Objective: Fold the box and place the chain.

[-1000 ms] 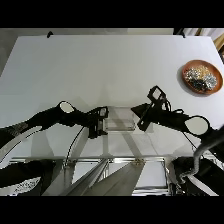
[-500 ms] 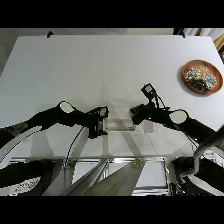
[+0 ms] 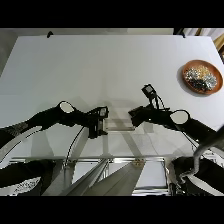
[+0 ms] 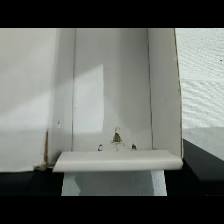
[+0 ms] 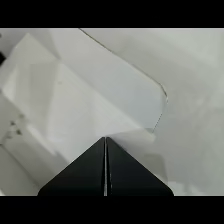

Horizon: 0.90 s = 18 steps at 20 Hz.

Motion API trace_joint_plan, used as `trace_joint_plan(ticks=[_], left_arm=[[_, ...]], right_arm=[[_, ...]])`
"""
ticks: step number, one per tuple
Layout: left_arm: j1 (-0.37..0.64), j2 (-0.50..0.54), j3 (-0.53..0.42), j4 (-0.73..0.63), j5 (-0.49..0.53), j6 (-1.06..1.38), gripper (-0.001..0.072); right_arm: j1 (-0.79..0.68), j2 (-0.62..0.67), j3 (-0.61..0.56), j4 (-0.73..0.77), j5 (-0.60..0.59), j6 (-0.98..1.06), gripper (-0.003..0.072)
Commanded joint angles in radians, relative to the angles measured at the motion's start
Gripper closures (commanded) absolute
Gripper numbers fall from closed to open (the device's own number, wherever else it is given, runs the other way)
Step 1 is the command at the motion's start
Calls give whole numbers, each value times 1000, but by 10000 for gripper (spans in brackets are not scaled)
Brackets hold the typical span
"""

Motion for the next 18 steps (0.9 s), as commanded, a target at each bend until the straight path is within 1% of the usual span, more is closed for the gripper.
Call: trace_joint_plan(ticks=[1, 4, 6, 8, 10, 13, 14, 15, 16, 18], left_arm=[[0, 0, 0, 0, 0, 0, 435], [0, 0, 0, 1, -1, 0, 435], [0, 0, 0, 1, -1, 0, 435], [0, 0, 0, 0, 0, 0, 435], [0, 0, 0, 0, 0, 0, 435], [0, 0, 0, 1, 0, 0, 435], [0, 0, 0, 0, 0, 0, 435], [0, 0, 0, 0, -1, 0, 435], [0, 0, 0, 0, 0, 0, 435], [0, 0, 0, 0, 0, 0, 435]], right_arm=[[0, 119, 1, -10, 64, 106, 680], [0, 281, 2, -134, 114, 237, 680], [0, 385, 8, -295, 178, 338, 680], [0, 472, 13, -460, 288, 367, 680], [0, 527, 13, -633, 428, 351, 680], [0, 536, 13, -901, 684, 251, 680], [0, 532, 13, -951, 742, 240, 680], [0, 526, 12, -975, 774, 238, 680], [0, 518, 12, -977, 775, 212, 681], [0, 488, 12, -959, 729, 106, 680]])
